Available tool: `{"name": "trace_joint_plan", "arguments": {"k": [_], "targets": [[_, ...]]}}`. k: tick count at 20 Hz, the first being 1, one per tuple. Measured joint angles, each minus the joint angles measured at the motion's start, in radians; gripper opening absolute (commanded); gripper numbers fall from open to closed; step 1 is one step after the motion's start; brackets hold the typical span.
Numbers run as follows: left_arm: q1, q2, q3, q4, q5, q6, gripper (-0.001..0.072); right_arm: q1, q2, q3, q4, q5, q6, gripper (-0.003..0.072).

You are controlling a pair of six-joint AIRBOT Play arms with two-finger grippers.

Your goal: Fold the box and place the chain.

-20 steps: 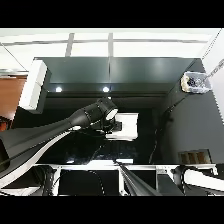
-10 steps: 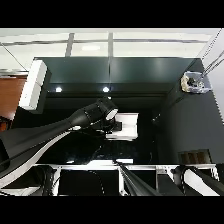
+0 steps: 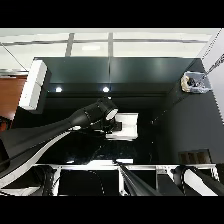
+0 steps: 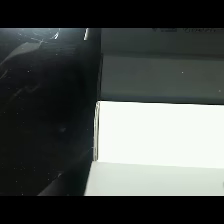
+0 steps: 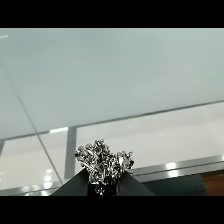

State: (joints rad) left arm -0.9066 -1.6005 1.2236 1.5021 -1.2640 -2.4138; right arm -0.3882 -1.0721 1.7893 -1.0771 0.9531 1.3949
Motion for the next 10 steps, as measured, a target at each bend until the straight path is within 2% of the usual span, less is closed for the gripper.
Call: {"name": "trace_joint_plan", "arguments": {"k": [4,10], "targets": [[0.0,0.0,0.0,0.0,-0.001,0.0,0.0033,-0.031,-0.073,0.0,-0.065,-0.043,0.001,0.0008],[0.0,0.0,0.0,0.0,-0.001,0.0,0.0033,-0.089,-0.274,0.0,-0.108,-0.072,0.015,0.0009]]}}
